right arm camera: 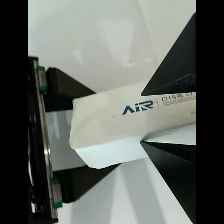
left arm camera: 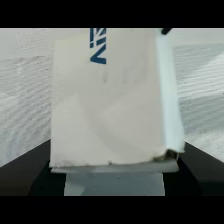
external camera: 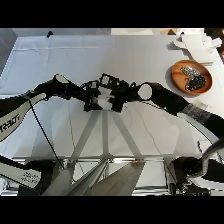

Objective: Fold the box and place the chain.

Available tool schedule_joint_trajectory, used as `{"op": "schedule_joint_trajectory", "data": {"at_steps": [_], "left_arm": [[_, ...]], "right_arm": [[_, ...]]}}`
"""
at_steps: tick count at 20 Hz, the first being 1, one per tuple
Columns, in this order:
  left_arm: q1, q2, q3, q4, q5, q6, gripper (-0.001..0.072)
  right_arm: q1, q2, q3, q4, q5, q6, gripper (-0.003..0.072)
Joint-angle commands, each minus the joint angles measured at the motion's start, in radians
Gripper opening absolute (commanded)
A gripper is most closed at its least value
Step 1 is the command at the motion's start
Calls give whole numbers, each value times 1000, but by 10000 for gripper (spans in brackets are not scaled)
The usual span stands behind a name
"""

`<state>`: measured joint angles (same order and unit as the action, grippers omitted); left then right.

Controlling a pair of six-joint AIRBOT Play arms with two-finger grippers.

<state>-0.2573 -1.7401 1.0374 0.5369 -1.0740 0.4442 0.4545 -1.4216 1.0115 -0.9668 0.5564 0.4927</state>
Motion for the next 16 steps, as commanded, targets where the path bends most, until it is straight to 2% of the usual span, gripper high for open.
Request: {"op": "schedule_joint_trajectory", "data": {"at_steps": [1,16], "left_arm": [[0,0,0,2,-3,2,211],[0,0,0,2,-3,2,211]], "right_arm": [[1,0,-3,-27,-34,-4,287],[2,1,-27,-6,-8,0,285]]}}
